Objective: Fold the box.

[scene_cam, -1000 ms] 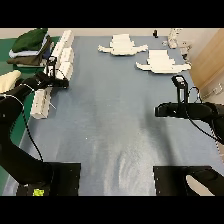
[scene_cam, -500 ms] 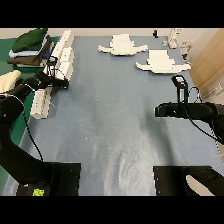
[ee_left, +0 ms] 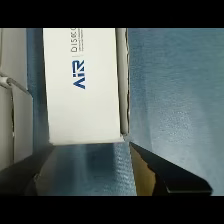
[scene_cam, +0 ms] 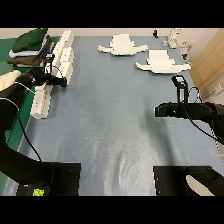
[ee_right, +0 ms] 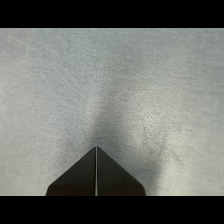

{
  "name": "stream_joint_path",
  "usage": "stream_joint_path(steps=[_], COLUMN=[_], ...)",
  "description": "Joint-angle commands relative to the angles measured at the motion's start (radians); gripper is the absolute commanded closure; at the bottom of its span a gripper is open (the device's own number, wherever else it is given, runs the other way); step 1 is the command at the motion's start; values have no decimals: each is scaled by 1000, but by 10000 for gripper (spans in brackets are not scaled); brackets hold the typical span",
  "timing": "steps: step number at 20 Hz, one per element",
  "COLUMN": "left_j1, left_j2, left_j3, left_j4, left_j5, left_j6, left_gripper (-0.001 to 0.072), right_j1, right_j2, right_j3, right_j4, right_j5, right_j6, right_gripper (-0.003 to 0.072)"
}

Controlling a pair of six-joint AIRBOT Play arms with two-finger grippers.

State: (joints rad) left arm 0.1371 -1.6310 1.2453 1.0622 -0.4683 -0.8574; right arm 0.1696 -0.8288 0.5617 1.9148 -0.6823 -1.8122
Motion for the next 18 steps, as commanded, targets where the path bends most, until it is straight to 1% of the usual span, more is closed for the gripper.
stream_joint_path(steps=[1,6,9,10,12,13,16,18], left_j1=[24,26,3,-12,-45,-64,-155,-241], left_j2=[107,292,363,377,389,389,389,415], left_j3=[1,1,1,1,1,1,-10,-65], left_j4=[24,12,-39,-64,-123,-144,-164,-158], left_j5=[-202,-478,-619,-659,-742,-776,-848,-839], left_j6=[0,-34,-70,-93,-105,-105,-170,-185], left_gripper=[12,13,14,105,625,693,696,698], right_j1=[0,1,1,0,0,0,0,0], right_j2=[1,1,1,1,1,1,1,1], right_j3=[0,0,0,0,0,0,0,0], right_j4=[0,0,0,0,0,0,0,0], right_j5=[0,0,0,0,0,0,0,0], right_j6=[0,0,0,0,0,0,0,0], right_gripper=[680,680,680,680,680,680,680,680])
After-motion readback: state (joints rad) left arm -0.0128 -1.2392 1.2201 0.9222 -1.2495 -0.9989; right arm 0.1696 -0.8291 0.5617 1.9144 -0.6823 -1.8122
